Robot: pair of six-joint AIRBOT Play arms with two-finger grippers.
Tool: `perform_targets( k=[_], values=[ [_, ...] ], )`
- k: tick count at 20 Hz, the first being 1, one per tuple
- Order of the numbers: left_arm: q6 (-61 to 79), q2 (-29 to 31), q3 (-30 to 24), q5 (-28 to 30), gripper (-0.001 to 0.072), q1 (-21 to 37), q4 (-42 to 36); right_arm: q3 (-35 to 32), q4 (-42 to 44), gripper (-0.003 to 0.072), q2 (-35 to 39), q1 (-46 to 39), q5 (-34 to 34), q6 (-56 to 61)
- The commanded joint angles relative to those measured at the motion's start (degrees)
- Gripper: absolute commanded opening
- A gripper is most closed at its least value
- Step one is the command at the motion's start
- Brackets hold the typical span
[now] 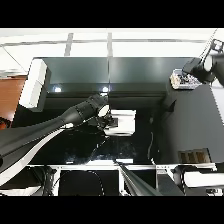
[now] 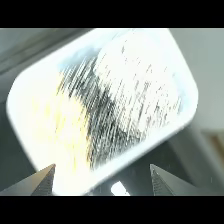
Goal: Fold the box and place the chain.
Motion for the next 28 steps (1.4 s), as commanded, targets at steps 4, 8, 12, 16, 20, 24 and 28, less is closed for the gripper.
perform_targets(
  k=[4, 8, 12, 16, 20, 24, 28],
  values=[
    [0.0, 0.0, 0.0, 0.0, 0.0027, 0.0, 0.0, 25.5, 11.0, 0.072, -22.1, -6.7, 13.6, -2.1],
    [0.0, 0.0, 0.0, -0.1, 0.0027, 0.0, 0.0, 26.9, 10.9, 0.072, -25.2, -8.1, 12.7, -2.8],
    [0.0, 0.0, 0.0, 0.0, 0.0027, 0.0, -0.2, 26.9, 9.4, 0.072, -25.7, -9.0, 12.6, -2.8],
    [0.0, 0.0, 0.0, 0.0, 0.0027, 0.0, -0.2, 26.9, 8.7, 0.0109, -25.6, -9.2, 13.2, -3.1],
    [0.0, 0.0, 0.0, 0.0, 0.0027, 0.0, -0.2, 27.0, 8.8, 0.0012, -21.4, -9.2, 14.7, -9.2],
    [0.0, 0.0, 0.0, 0.0, 0.0027, 0.0, -0.2, 27.0, 9.3, 0.0011, -11.4, -8.8, 17.0, -20.3],
    [0.0, 0.0, 0.0, 0.0, 0.0027, 0.0, -0.2, 26.6, 18.0, 0.001, 2.0, -8.3, 18.4, -29.4]
  ],
)
